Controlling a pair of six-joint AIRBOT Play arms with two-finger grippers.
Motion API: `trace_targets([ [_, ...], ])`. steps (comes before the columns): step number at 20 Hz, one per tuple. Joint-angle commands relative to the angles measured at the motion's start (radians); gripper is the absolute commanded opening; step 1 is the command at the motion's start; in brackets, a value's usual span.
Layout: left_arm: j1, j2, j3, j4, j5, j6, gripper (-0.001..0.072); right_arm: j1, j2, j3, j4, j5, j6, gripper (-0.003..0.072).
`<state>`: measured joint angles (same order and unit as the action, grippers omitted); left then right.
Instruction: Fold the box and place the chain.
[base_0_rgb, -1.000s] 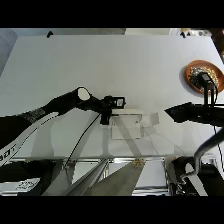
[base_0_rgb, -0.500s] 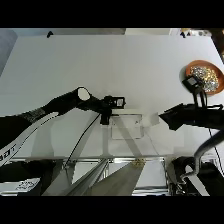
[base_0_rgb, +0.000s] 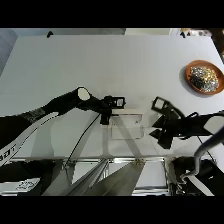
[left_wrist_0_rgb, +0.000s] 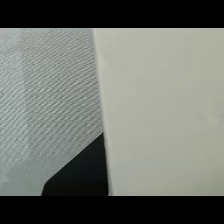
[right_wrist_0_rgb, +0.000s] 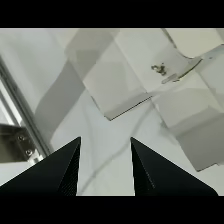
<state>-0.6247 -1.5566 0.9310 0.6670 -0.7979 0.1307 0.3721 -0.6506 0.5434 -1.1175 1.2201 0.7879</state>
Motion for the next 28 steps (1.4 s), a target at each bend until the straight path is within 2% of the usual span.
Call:
trace_targets([
  [1, 0.000, 0.000, 0.000, 0.000, 0.000, 0.000, 0.0012, 0.078, -0.019, -0.088, -0.047, -0.104, -0.069, 0.0340],
  [4, 0.000, 0.000, 0.000, 0.000, 0.000, 0.000, 0.0012, 0.141, -0.018, -0.197, -0.135, -0.240, -0.173, 0.0362],
  [6, 0.000, 0.000, 0.000, 0.000, 0.000, 0.000, 0.0012, 0.196, -0.012, -0.253, -0.145, -0.346, -0.278, 0.0656],
  [7, 0.000, 0.000, 0.000, 0.000, 0.000, 0.000, 0.0012, 0.227, -0.005, -0.284, -0.145, -0.414, -0.323, 0.0693],
  [11, 0.000, 0.000, 0.000, 0.000, 0.000, 0.000, 0.0012, 0.306, 0.000, -0.368, -0.150, -0.558, -0.352, 0.0693],
  [15, 0.000, 0.000, 0.000, 0.000, 0.000, 0.000, 0.0012, 0.311, 0.000, -0.373, -0.146, -0.663, -0.343, 0.0693],
  [28, 0.000, 0.000, 0.000, 0.000, 0.000, 0.000, 0.0012, 0.311, -0.051, -0.373, -0.136, -0.797, -0.341, 0.0689],
])
